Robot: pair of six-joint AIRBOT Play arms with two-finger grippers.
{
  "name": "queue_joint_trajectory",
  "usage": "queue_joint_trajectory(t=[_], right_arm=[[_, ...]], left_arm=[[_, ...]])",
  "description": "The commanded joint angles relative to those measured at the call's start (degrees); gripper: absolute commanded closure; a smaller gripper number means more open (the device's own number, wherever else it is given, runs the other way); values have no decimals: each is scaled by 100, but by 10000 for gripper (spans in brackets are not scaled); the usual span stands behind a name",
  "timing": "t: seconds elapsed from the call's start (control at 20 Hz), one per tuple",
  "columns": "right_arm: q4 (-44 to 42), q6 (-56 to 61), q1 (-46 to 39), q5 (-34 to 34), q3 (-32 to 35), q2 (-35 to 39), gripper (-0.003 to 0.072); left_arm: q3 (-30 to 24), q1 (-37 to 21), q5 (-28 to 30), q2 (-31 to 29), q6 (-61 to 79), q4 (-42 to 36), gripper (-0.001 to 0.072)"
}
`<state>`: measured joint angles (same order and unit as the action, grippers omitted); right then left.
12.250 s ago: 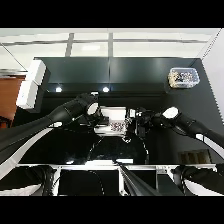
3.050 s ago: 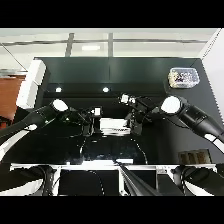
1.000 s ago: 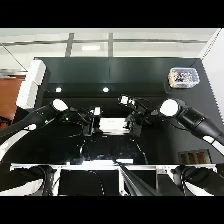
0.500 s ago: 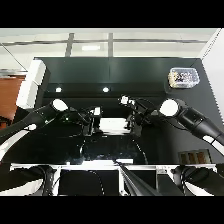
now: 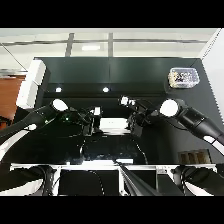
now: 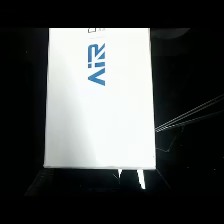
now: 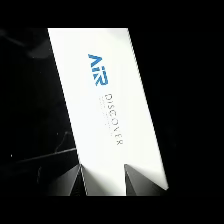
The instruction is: Fold the box and place the chain.
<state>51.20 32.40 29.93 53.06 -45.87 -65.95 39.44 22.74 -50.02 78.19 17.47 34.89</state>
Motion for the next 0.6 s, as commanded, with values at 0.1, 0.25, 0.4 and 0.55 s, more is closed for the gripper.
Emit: queue_joint_trajectory(t=[0.1,0.25,0.4,0.55], right_arm=[[-20,1657,-455,1025,-358,404,361],[-278,2562,-988,2127,-162,437,677],[-1624,2583,-1064,2100,343,437,677],[-3047,2524,-1036,1036,688,413,676]], left_arm=[[2,4,9,2,9,2,284],[2,4,9,2,11,2,284],[2,4,7,2,9,0,284],[2,4,7,2,9,0,284]])
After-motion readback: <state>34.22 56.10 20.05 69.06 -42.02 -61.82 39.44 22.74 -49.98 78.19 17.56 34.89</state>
